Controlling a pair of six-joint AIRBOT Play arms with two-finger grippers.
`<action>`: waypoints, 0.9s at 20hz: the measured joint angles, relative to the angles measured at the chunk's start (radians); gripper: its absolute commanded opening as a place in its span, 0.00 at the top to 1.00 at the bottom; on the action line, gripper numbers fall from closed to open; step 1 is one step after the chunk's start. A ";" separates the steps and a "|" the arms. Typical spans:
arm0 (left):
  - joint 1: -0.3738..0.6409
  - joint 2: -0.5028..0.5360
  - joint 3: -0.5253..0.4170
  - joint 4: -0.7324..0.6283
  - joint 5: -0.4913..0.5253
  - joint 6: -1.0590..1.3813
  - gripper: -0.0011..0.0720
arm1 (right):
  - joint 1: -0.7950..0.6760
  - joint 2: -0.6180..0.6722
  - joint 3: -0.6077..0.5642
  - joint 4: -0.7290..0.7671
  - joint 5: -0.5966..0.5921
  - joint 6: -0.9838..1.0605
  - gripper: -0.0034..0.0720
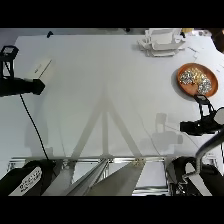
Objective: Fold the box and place the chain.
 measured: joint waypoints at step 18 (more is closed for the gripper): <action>0.059 -0.151 -0.154 0.033 -0.029 -0.042 0.03 | 0.000 0.000 0.000 0.000 0.000 0.000 0.93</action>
